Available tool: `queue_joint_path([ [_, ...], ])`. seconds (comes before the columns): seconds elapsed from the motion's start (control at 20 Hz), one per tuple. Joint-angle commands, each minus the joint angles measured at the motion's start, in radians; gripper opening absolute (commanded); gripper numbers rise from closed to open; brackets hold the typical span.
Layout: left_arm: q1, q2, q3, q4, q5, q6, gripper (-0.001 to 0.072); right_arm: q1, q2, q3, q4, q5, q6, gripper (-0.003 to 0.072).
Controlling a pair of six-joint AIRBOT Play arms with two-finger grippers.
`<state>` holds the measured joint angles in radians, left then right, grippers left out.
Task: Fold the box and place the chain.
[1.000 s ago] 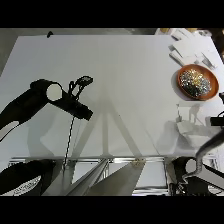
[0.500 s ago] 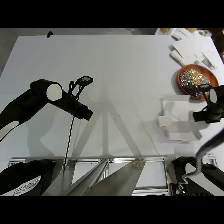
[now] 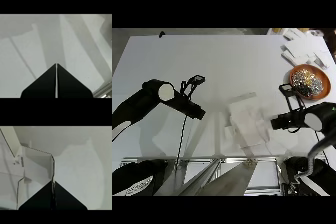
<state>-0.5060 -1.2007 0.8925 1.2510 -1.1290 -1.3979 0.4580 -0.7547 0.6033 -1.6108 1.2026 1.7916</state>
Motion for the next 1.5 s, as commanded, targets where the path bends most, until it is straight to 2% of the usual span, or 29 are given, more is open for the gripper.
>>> queue_joint_path([
  [0.0, 0.003, 0.000, -0.001, -0.092, 0.026, 0.219, 0.0114, 0.177, 0.027, -0.019, 0.036, -0.071, 0.100, 0.0017],
  [0.15, 0.037, -0.004, -0.001, -0.357, 0.003, 0.480, 0.0346, 0.220, 0.027, -0.019, 0.035, -0.093, 0.123, 0.0017],
  [0.25, 0.074, -0.026, -0.001, -0.479, -0.056, 0.567, 0.0459, 0.220, 0.027, -0.019, 0.032, -0.093, 0.123, 0.0017],
  [0.45, 0.213, -0.086, -0.036, -0.513, -0.186, 0.607, 0.0461, 0.220, 0.027, -0.019, 0.018, -0.088, 0.123, 0.0017],
  [0.55, 0.298, -0.103, -0.105, -0.643, -0.242, 0.724, 0.0466, 0.220, 0.027, -0.019, 0.019, -0.087, 0.123, 0.0017],
  [0.65, 0.336, -0.121, -0.181, -0.747, -0.245, 0.830, 0.0497, 0.220, 0.027, -0.019, 0.020, -0.087, 0.123, 0.0017],
  [0.8, 0.293, -0.192, -0.224, -0.815, -0.211, 0.893, 0.0516, 0.220, 0.027, -0.019, 0.022, -0.089, 0.123, 0.0017],
  [1.0, 0.177, -0.298, -0.223, -0.921, -0.074, 0.958, 0.0518, 0.220, 0.027, -0.019, 0.022, -0.088, 0.123, 0.0017],
  [1.3, 0.120, -0.372, -0.223, -1.041, 0.024, 1.011, 0.0532, 0.220, 0.027, -0.019, 0.022, -0.088, 0.123, 0.0017],
  [1.45, 0.105, -0.381, -0.223, -1.075, 0.022, 1.037, 0.0456, 0.220, 0.027, -0.019, 0.022, -0.087, 0.123, 0.0017],
])
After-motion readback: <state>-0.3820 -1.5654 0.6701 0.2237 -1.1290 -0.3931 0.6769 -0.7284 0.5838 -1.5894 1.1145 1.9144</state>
